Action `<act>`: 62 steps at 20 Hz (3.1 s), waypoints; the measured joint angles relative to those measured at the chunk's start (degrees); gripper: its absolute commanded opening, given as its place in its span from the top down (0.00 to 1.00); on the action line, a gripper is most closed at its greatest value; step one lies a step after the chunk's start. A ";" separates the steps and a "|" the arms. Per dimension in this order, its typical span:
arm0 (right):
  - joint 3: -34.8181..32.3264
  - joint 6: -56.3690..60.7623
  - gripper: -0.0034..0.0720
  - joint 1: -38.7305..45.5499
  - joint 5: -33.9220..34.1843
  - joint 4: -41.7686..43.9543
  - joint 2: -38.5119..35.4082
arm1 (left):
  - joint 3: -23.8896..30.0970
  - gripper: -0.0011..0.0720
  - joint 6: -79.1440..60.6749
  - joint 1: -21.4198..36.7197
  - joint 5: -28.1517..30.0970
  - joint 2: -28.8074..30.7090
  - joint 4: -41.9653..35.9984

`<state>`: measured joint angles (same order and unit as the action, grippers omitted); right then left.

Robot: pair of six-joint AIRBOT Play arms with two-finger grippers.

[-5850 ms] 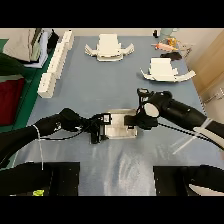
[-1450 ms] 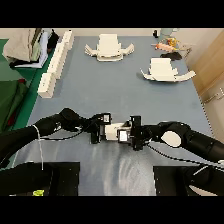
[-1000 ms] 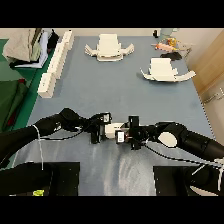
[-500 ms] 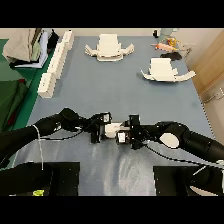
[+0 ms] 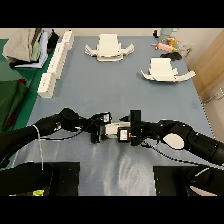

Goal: Fold the box.

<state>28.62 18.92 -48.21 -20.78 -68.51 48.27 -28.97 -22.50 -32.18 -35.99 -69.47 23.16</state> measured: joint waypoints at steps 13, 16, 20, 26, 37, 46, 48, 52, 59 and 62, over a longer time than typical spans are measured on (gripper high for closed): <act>0.02 0.04 0.49 0.04 -1.57 2.99 3.15 | -0.02 0.34 -0.07 0.00 -0.02 0.00 0.09; 0.02 0.07 0.59 0.00 -4.04 4.61 3.30 | 0.00 0.34 -0.15 0.00 -0.17 0.00 0.13; 0.04 0.07 0.58 0.00 -5.84 5.90 3.13 | 0.00 0.34 -0.15 0.00 -0.22 0.00 0.11; 0.52 3.26 0.45 0.00 -5.53 11.34 -0.57 | 0.00 0.34 -0.02 0.00 -0.11 0.00 0.04; -0.79 34.84 0.95 2.01 3.30 21.97 4.68 | 0.00 0.34 0.00 0.00 -0.04 0.00 0.00; -3.87 36.79 0.95 -0.83 7.61 25.66 5.84 | 0.00 0.34 0.00 0.00 -0.02 0.00 0.00; -5.05 36.81 0.95 -1.84 9.31 25.88 5.88 | 0.00 0.34 0.00 0.00 -0.02 0.00 0.00; -7.61 36.98 0.95 -2.75 12.92 26.10 5.88 | 0.00 0.34 0.02 0.00 -0.02 0.00 0.00; -9.25 36.96 0.95 -2.91 15.65 25.88 5.90 | 0.00 0.34 0.11 0.00 -0.02 0.00 -0.02; -9.40 36.96 0.95 -2.91 15.91 25.86 5.90 | 0.00 0.34 0.11 0.00 -0.02 0.00 -0.02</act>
<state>19.22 55.88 -51.11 -4.86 -42.65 54.17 -28.97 -22.39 -32.18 -36.01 -69.47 23.14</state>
